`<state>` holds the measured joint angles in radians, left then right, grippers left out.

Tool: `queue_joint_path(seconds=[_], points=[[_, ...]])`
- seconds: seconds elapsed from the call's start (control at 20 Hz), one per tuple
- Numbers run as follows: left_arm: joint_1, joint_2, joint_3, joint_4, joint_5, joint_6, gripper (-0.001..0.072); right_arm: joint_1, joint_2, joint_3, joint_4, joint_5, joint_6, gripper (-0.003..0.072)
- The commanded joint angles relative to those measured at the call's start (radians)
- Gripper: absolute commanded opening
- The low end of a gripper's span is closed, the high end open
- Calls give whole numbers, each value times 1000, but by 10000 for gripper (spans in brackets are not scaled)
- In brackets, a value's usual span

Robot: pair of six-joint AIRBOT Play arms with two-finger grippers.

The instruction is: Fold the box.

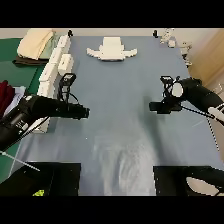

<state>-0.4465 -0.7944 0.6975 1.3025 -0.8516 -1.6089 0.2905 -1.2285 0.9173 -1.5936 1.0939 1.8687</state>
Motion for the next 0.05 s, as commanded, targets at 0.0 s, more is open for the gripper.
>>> queue_joint_path(seconds=[0.0], points=[[-3, 4, -6, -2, 5, -5, 14, 0, 0, 1, 0, 0, 0, 17]])
